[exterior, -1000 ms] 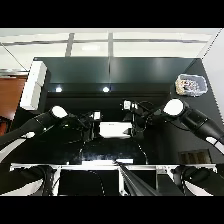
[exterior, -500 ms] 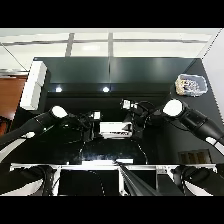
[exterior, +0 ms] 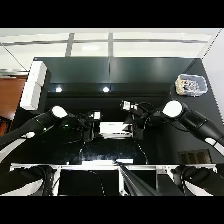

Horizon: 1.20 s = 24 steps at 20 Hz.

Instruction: Fold the box and place the chain.

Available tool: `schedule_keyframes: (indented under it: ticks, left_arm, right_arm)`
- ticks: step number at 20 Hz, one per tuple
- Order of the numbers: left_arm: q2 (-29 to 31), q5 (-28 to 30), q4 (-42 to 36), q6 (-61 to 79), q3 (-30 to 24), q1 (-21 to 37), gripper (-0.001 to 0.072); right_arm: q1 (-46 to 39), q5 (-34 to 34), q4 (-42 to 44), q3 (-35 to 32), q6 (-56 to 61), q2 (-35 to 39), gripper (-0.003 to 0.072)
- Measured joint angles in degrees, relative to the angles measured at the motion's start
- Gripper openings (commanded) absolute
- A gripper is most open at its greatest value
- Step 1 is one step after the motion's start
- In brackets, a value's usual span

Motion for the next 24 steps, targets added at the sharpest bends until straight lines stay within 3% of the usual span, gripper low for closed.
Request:
schedule_keyframes:
  ticks: [3,5,24]
  left_arm:
    - [0.0,0.0,0.0,0.1,0.0,0.0,0.0372]
    - [0.0,0.0,0.0,0.1,0.0,0.0,0.0372]
    - [0.0,-0.1,0.0,0.0,0.0,0.0,0.0372]
  right_arm:
    - [0.0,0.0,0.0,-0.5,0.0,0.0,0.0291]
    - [0.0,-0.1,0.1,-0.7,0.0,0.0,0.0231]
    - [0.0,0.3,0.0,-0.9,0.2,0.0,0.0273]
